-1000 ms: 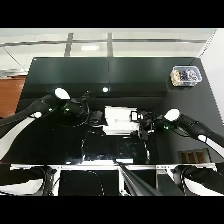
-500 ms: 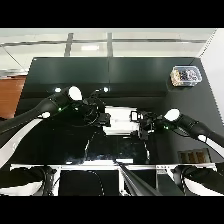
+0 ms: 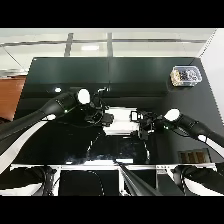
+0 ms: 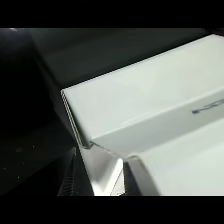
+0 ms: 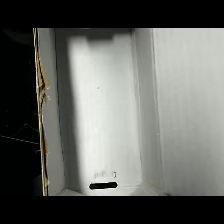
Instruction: Fold the box and place the chain.
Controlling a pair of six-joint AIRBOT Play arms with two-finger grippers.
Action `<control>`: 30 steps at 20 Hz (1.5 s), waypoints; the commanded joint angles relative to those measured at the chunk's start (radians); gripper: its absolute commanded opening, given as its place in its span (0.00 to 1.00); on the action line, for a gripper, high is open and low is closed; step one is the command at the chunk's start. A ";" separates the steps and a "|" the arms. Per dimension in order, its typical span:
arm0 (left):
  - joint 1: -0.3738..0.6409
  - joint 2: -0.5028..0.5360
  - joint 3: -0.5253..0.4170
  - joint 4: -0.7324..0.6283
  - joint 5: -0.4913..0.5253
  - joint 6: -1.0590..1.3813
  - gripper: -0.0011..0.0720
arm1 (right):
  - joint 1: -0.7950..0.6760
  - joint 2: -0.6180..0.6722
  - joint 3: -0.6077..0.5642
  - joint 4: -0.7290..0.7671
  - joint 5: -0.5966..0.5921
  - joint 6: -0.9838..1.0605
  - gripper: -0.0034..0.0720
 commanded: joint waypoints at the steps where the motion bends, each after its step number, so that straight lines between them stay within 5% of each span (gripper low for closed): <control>1: -0.041 -0.001 0.015 0.101 0.016 -0.134 0.48 | 0.001 0.000 0.000 0.000 0.000 0.000 0.28; 9: -0.087 -0.031 0.024 0.259 0.001 -0.385 0.48 | 0.001 0.000 0.000 0.000 0.000 0.000 0.28; 18: -0.174 -0.140 0.162 0.318 -0.081 -0.473 0.46 | 0.001 -0.001 0.000 0.000 0.000 0.000 0.28; 19: -0.173 -0.141 0.162 0.318 -0.082 -0.472 0.39 | 0.001 0.000 0.000 0.000 0.000 0.000 0.28; 21: -0.173 -0.141 0.162 0.318 -0.081 -0.473 0.38 | 0.001 -0.001 0.000 0.000 0.000 0.000 0.28; 24: -0.173 -0.141 0.162 0.314 -0.082 -0.472 0.05 | 0.001 0.000 0.000 0.000 0.000 0.000 0.28; 26: -0.173 -0.141 0.162 0.314 -0.082 -0.472 0.05 | 0.001 0.000 0.000 0.000 0.000 0.000 0.28; 27: -0.172 -0.141 0.162 0.314 -0.083 -0.472 0.06 | 0.001 0.000 0.000 0.000 0.000 0.000 0.28; 28: -0.172 -0.141 0.162 0.311 -0.084 -0.472 0.21 | 0.001 0.000 0.000 0.000 0.000 0.000 0.28; 29: -0.171 -0.141 0.162 0.311 -0.087 -0.476 0.51 | 0.001 -0.001 0.000 0.000 0.000 0.000 0.28; 30: -0.169 -0.141 0.162 0.315 -0.090 -0.493 0.61 | 0.001 0.000 0.000 0.000 0.000 0.000 0.28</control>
